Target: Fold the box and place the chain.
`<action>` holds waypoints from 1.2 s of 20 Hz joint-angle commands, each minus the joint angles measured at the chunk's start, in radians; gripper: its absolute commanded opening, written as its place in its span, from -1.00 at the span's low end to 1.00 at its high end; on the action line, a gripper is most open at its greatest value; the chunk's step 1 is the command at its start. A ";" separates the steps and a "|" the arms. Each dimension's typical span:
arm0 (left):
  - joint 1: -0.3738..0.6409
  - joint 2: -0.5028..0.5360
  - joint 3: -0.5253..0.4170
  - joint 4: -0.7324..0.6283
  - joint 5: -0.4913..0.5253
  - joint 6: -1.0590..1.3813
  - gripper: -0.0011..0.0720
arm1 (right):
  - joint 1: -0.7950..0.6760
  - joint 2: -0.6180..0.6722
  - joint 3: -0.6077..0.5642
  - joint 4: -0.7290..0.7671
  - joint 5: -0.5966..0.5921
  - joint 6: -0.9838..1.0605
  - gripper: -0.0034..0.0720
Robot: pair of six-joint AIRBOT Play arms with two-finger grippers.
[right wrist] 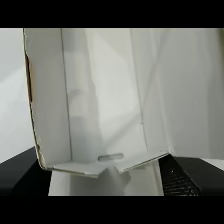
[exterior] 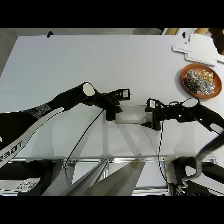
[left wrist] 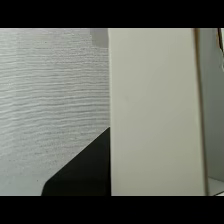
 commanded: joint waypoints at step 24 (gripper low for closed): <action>0.000 0.001 0.000 0.000 0.003 0.000 -0.94 | 0.029 -0.053 -0.002 0.006 -0.045 -0.049 0.09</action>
